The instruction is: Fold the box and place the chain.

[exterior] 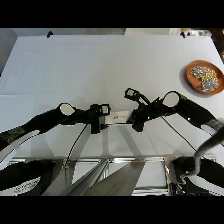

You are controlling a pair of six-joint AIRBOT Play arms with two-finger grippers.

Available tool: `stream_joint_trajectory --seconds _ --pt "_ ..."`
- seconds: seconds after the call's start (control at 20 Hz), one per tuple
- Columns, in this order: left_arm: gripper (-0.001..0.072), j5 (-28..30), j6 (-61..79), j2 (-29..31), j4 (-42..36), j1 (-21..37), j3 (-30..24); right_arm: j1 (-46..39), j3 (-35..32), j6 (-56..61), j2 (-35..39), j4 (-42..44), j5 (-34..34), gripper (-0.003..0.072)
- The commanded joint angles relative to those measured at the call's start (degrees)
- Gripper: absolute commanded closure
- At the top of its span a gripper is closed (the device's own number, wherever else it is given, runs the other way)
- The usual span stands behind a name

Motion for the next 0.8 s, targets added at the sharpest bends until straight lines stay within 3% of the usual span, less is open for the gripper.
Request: stream_joint_trajectory --seconds 0.0,0.2,0.4,0.75 --pt "0.0699 0.0 0.0 0.0 0.0 0.0 0.0 0.0 -0.4 0.0 0.0 0.0 -0.9 0.067" --pt "0.0699 0.0 0.0 0.0 0.0 0.0 0.0 0.8 1.3 -0.2 1.4 5.2 -0.9 0.067" --pt "0.0699 0.0 0.0 0.0 0.0 0.0 0.0 3.3 4.7 -0.2 2.4 5.6 -3.1 0.067" --pt "0.0699 0.0 0.0 0.0 0.0 0.0 0.0 9.1 4.7 -0.1 0.3 5.7 -7.7 0.067"
